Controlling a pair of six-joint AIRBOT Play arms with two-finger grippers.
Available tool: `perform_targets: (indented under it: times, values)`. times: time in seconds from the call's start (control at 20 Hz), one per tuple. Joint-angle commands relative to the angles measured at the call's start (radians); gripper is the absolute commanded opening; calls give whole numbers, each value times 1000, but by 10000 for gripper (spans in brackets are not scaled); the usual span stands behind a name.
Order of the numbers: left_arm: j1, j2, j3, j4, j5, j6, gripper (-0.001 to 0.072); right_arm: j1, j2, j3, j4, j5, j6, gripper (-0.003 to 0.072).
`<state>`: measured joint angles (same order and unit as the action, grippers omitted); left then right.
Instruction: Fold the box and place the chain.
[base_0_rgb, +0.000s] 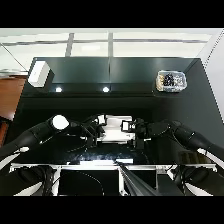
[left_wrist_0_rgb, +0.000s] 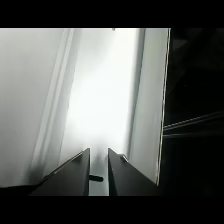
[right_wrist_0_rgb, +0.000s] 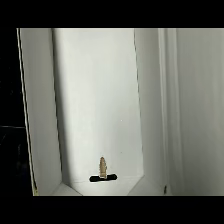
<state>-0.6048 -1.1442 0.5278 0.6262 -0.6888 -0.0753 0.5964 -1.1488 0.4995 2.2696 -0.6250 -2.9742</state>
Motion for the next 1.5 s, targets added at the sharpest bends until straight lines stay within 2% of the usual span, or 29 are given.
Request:
perform_targets:
  times: [0.0,0.05,0.15,0.2,0.25,0.3,0.35,0.4,0.45,0.5,0.65,0.75,0.95,1.15,1.2,1.35,1.45]
  values:
    - [-13,-1,0,-2,40,-6,169,0,0,1,0,0,0,428]
    - [-13,-1,0,-1,32,-6,181,0,0,1,0,0,0,428]
    - [-13,-1,0,2,24,-7,339,0,0,1,0,0,0,428]
    - [-13,-1,0,3,19,-6,329,0,0,1,0,0,0,428]
    - [-13,-1,0,10,13,-6,185,0,0,1,0,0,0,428]
    - [-13,-1,0,24,8,-7,201,0,0,1,0,0,0,428]
    - [-13,0,0,24,3,-7,291,0,0,1,0,0,0,428]
    - [-12,2,2,26,-1,-7,284,0,0,1,0,0,0,428]
    - [-12,10,11,51,-6,-16,107,0,0,1,0,0,0,428]
    - [-10,31,28,105,-13,-64,30,0,0,1,0,-1,0,428]
    - [35,135,58,228,-32,-264,30,0,0,1,0,-1,0,428]
    - [107,209,58,275,-68,-346,30,0,0,1,0,-1,0,428]
    - [332,324,58,275,-190,-549,31,0,0,1,0,-1,0,428]
    - [568,321,52,283,-373,-795,31,0,0,1,0,-12,0,428]
    - [607,314,39,282,-376,-822,31,0,0,1,0,-10,0,428]
    - [708,271,-69,239,-297,-1175,31,0,0,1,0,-8,0,428]
    - [723,229,-123,221,-303,-1199,31,0,0,1,0,-8,0,428]
